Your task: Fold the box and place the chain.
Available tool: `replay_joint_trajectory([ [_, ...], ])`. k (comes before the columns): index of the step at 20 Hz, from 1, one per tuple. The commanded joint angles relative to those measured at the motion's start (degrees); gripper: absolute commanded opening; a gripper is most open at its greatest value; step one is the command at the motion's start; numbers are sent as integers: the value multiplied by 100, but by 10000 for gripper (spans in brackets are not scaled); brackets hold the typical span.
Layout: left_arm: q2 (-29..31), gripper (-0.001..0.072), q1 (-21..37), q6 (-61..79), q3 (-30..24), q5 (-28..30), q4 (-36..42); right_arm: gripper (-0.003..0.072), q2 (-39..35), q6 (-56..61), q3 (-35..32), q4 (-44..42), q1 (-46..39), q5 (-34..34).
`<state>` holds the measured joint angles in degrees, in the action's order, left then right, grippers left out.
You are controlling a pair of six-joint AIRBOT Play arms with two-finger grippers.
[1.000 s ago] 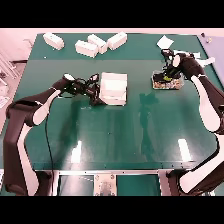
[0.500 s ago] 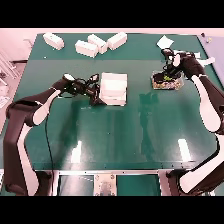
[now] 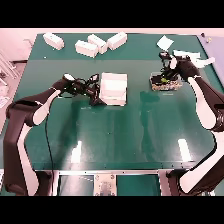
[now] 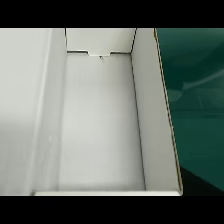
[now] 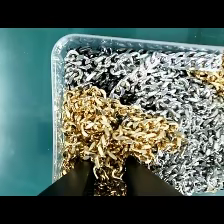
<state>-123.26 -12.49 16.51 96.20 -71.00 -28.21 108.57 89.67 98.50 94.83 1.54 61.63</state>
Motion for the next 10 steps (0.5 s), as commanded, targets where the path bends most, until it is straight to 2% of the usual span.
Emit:
replay_joint_trajectory([
  [1,4,592,4,2,4,4,2,39,-223,4,37,28,72,20],
  [2,4,592,4,4,4,4,2,6,-345,4,37,76,101,13],
  [10,4,592,4,2,4,4,4,3,-1165,4,44,234,205,229],
])
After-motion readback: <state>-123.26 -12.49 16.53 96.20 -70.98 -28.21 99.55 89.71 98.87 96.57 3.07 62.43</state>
